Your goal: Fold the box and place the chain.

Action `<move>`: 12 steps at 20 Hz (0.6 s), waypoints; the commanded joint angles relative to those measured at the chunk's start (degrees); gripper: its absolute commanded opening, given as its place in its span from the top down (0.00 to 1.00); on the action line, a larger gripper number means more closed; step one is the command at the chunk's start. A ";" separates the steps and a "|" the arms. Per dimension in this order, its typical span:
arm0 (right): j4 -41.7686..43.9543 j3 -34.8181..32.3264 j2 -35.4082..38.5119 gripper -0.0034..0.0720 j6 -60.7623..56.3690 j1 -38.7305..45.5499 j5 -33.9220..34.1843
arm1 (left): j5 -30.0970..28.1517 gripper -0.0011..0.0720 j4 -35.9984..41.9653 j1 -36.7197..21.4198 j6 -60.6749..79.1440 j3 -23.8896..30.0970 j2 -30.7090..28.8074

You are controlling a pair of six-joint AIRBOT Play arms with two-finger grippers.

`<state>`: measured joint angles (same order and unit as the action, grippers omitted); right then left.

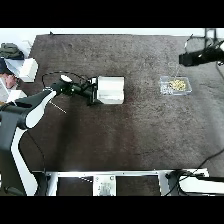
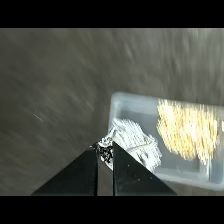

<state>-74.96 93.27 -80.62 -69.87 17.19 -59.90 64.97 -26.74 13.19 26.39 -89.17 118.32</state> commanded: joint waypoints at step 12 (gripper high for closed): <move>6.29 7.91 9.84 0.98 3.87 -23.58 8.39 | 0.00 0.53 0.00 -0.02 0.02 0.00 -0.04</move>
<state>-69.04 100.57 -70.24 -65.84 -1.69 -52.23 64.97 -26.74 13.19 26.39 -89.17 118.32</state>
